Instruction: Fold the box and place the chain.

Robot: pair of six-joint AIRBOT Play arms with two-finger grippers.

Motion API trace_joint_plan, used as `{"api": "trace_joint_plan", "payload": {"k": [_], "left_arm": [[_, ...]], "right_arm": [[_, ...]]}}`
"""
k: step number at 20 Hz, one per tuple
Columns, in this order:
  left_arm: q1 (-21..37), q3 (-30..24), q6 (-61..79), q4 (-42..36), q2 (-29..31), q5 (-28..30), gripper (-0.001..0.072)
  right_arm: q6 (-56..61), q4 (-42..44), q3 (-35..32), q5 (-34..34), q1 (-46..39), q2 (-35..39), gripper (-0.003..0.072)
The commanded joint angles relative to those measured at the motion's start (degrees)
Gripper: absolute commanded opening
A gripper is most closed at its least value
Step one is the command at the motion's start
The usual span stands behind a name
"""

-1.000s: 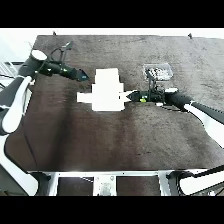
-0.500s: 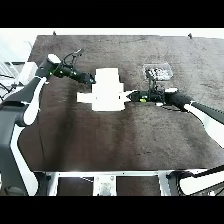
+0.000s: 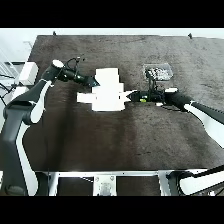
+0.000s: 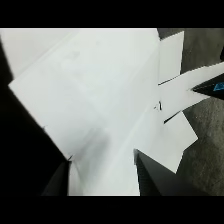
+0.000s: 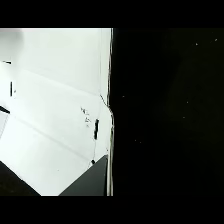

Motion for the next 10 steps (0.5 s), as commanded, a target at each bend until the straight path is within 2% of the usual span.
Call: {"api": "trace_joint_plan", "payload": {"k": [1, 2, 4, 10], "left_arm": [[-0.6, 0.1, 1.7, -1.7, -0.8, 0.4, 0.0466], [-0.6, 0.1, 1.8, -2.4, -0.8, 0.9, 0.0466], [-0.6, 0.1, 2.0, -2.6, -0.8, 0.9, 0.0356], [-0.6, 0.1, 3.6, -2.5, -0.8, 0.2, 0.0345]], "right_arm": [[-0.2, 0.0, 0.0, 0.2, 0.1, 0.0, 0.0014], [-0.2, 0.0, 0.0, 0.2, 0.1, 0.0, 0.0014], [-0.2, 0.0, 0.0, 0.2, 0.1, 0.0, 0.0014], [-0.2, 0.0, 0.0, 0.2, 0.1, 0.0, 0.0014]]}}
